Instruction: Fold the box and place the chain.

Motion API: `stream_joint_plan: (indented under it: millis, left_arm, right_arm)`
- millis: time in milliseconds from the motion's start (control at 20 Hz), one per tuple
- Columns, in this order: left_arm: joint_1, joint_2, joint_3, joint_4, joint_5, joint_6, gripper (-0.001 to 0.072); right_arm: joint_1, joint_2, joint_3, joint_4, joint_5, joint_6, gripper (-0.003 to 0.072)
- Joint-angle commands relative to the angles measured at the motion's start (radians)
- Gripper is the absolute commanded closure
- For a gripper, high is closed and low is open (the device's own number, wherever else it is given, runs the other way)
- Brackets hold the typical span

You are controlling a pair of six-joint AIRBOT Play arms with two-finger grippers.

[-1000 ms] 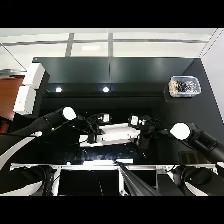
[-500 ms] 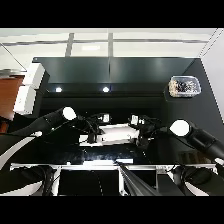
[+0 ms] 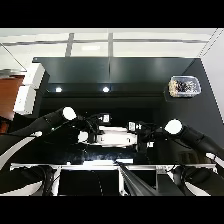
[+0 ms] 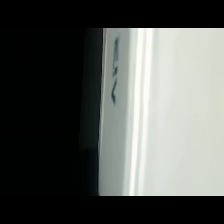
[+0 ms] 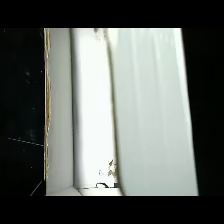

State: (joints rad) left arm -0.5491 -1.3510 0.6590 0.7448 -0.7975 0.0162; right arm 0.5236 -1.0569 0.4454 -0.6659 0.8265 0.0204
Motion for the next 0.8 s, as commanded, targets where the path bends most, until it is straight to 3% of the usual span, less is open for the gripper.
stream_joint_plan:
  millis: [0,300,450,750]
  left_arm:
    - [0.000,0.000,0.001,-0.005,0.005,-0.002,0.0681]
    - [0.000,-0.001,0.001,-0.005,0.005,-0.002,0.0681]
    - [0.000,-0.001,0.001,-0.005,0.005,-0.002,0.0681]
    - [0.000,-0.001,0.001,-0.005,0.005,-0.002,0.0681]
  right_arm:
    - [0.000,-0.018,-0.016,0.030,-0.039,-0.061,0.0000]
    - [0.000,-0.064,-0.016,0.075,-0.088,-0.134,0.0001]
    - [0.000,-0.072,-0.016,0.075,-0.087,-0.148,0.0094]
    - [0.000,-0.073,-0.022,0.071,-0.088,-0.149,0.0093]
